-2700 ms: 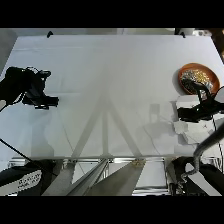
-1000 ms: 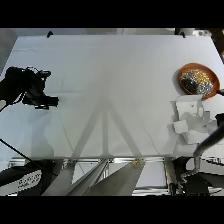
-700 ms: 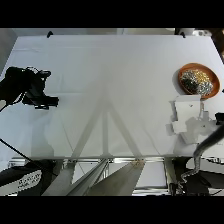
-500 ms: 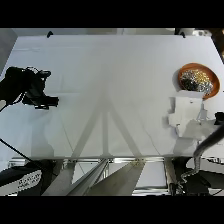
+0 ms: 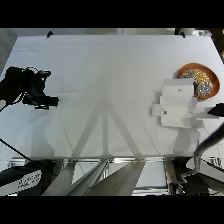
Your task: Fold the box and place the chain.
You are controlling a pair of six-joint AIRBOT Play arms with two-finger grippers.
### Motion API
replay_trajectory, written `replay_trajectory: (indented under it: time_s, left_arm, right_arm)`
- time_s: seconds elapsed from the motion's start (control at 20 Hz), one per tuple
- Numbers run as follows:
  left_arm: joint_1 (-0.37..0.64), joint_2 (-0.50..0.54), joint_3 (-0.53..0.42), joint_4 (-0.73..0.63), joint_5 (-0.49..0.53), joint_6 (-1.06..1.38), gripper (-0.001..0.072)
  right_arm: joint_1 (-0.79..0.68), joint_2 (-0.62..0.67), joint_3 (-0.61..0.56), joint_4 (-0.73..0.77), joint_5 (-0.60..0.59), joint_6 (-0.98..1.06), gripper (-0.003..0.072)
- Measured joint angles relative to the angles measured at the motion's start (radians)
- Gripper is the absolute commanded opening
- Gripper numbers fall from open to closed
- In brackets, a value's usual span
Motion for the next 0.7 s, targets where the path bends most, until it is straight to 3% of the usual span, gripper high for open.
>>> replay_trajectory:
  time_s: [0.15,0.35,0.7]
  left_arm:
    - [0.0,0.0,0.0,0.0,0.0,0.0,0.0013]
    - [0.0,0.0,0.0,0.0,0.0,0.0,0.0013]
    - [0.0,0.0,0.0,-0.002,-0.003,0.0,0.0013]
  right_arm:
    - [0.09,0.075,-0.076,0.116,-0.006,-0.039,0.0014]
    - [0.319,0.143,-0.192,0.182,-0.064,-0.056,0.0014]
    - [0.676,0.17,-0.251,0.218,-0.225,0.103,0.0014]
